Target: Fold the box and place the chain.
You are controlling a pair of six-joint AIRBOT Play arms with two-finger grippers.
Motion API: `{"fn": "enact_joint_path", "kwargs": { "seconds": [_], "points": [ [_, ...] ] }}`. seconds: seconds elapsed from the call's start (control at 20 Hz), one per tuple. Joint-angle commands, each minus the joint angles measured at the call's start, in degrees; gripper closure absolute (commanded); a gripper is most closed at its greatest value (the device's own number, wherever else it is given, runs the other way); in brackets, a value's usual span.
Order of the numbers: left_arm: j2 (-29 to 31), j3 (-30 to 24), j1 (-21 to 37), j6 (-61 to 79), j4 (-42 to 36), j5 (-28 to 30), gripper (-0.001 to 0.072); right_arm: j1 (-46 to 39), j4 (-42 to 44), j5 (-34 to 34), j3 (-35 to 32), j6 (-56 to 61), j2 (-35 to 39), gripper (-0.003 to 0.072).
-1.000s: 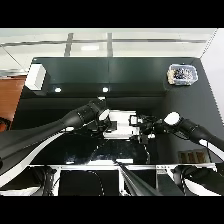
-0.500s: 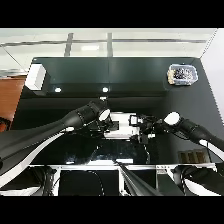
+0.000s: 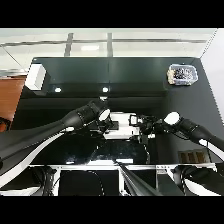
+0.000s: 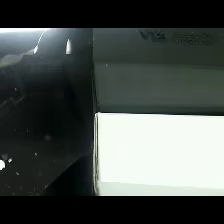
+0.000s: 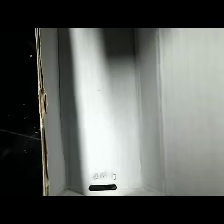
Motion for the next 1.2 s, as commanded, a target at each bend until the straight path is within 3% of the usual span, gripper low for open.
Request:
{"fn": "enact_joint_path", "kwargs": {
  "seconds": [0.0,0.25,0.5,0.6,0.75,0.8,1.15],
  "points": [
    [0.07,0.00,0.02,0.09,0.46,0.39,0.0686,-0.15,-1.36,3.93,1.09,4.81,1.53,-0.0030],
    [0.13,0.59,0.13,0.24,0.72,0.39,0.0686,-2.10,-12.20,5.31,2.21,7.48,7.74,-0.0021],
    [0.02,1.25,0.13,0.26,1.84,0.35,0.0686,-2.91,-12.15,5.92,2.14,6.21,8.07,-0.0017],
    [0.00,1.25,0.11,0.26,1.79,0.24,0.0685,-2.16,-11.89,5.86,2.14,4.09,8.00,0.0232],
    [0.00,1.25,0.11,0.28,1.79,0.15,0.0685,-1.64,-8.92,3.39,2.14,3.30,7.21,0.0515],
    [0.00,1.25,0.11,0.28,1.79,0.17,0.0685,-1.64,-7.45,3.08,2.14,3.30,6.93,0.0570],
    [0.00,1.25,0.11,0.28,1.79,0.20,0.0685,-0.33,6.80,1.97,2.14,3.34,1.22,0.0559]
  ]
}}
